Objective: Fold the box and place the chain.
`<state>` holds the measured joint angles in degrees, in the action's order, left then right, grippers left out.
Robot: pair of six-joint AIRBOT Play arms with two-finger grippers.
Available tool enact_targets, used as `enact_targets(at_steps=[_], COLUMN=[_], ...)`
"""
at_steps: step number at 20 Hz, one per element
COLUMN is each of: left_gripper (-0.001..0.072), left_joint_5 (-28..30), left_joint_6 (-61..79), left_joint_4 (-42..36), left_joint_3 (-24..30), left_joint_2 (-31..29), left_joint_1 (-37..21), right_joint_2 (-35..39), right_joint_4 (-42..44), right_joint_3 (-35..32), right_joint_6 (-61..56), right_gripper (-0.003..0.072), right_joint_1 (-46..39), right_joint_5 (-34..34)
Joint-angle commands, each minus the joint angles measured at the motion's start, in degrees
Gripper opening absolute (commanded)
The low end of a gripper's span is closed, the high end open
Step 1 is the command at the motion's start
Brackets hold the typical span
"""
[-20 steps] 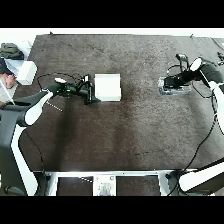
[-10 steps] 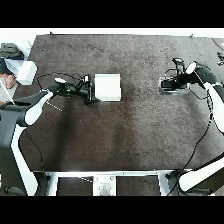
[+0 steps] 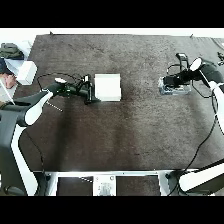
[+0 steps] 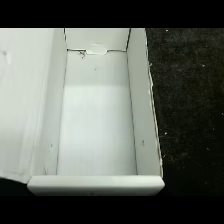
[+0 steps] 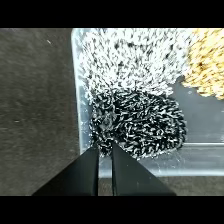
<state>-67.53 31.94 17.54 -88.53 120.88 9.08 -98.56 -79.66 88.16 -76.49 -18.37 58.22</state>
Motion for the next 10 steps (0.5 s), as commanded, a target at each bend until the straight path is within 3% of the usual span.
enact_targets(at_steps=[1,5,10], left_gripper=[0.0234,0.0234,0.0234], left_joint_5=[0.0,0.0,0.0], left_joint_6=[0.0,0.0,0.0], left_joint_4=[0.0,0.0,0.0], left_joint_3=[0.0,0.0,0.0], left_joint_2=[0.0,0.0,0.0], left_joint_1=[0.0,0.0,0.0], right_joint_2=[4.9,15.3,31.5], right_joint_4=[0.5,2.2,3.0], right_joint_3=[0.0,0.0,0.1], right_joint_6=[0.0,0.7,0.9], right_gripper=[-0.0019,-0.0019,-0.0020], right_joint_1=[0.0,0.5,3.5], right_joint_5=[1.6,2.4,-5.2])
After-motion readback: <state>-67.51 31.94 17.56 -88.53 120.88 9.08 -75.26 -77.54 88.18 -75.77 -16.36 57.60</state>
